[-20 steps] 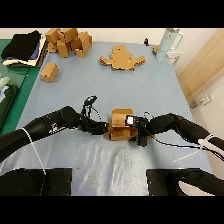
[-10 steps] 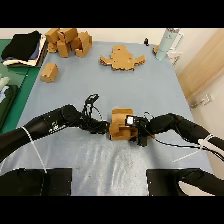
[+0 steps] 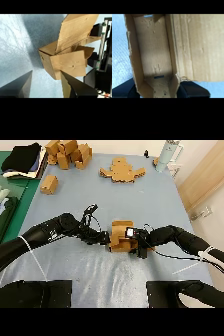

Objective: Fold the box.

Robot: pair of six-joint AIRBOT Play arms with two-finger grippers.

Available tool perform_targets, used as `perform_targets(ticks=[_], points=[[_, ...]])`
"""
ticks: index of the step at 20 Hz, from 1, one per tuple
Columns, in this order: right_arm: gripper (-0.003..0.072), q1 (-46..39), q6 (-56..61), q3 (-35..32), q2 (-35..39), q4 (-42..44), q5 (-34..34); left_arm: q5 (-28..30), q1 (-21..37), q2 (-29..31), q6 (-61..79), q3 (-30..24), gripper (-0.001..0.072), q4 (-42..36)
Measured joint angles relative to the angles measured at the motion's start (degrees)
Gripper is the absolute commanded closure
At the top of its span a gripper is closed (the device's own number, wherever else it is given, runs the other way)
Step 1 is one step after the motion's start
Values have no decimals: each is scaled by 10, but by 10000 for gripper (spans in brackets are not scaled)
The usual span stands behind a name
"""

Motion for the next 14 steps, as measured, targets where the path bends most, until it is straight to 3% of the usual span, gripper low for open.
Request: perform_targets(ticks=[5, 14], points=[[148, 0, 0, 0, 0, 0, 0, -4, -7, 0, 1, 0, 163, -11], [149, 0, 0, 0, 0, 0, 0, 40, -35, -3, 5, 0, 164, -18]])
